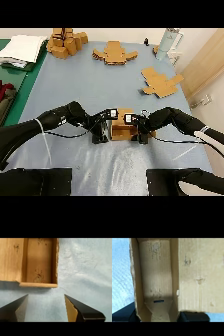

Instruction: Fold the box.

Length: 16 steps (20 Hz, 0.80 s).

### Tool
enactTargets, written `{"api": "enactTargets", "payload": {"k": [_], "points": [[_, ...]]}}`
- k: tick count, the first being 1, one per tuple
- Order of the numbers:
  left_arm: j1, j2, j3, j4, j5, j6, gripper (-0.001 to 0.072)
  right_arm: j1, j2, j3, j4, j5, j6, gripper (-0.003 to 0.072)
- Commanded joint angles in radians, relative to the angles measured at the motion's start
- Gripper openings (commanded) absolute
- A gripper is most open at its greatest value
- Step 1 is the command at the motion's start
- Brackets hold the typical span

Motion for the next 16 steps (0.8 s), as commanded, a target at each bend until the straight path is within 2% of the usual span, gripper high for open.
{"api": "enactTargets", "payload": {"k": [1,5,10,16], "points": [[-0.003,-0.057,-0.002,-0.097,0.077,0.134,0.0693,0.000,0.000,0.001,0.000,0.000,0.000,0.0512],[-0.004,-0.070,-0.002,-0.099,0.081,0.134,0.0693,0.000,0.000,0.001,0.000,0.000,0.000,0.0512],[-0.023,-0.089,0.004,-0.181,0.075,0.164,0.0693,0.000,0.000,0.001,0.000,0.000,0.000,0.0512],[-0.035,-0.095,0.010,-0.181,0.083,0.176,0.0691,0.000,0.000,0.001,0.000,0.000,0.000,0.0512]]}}
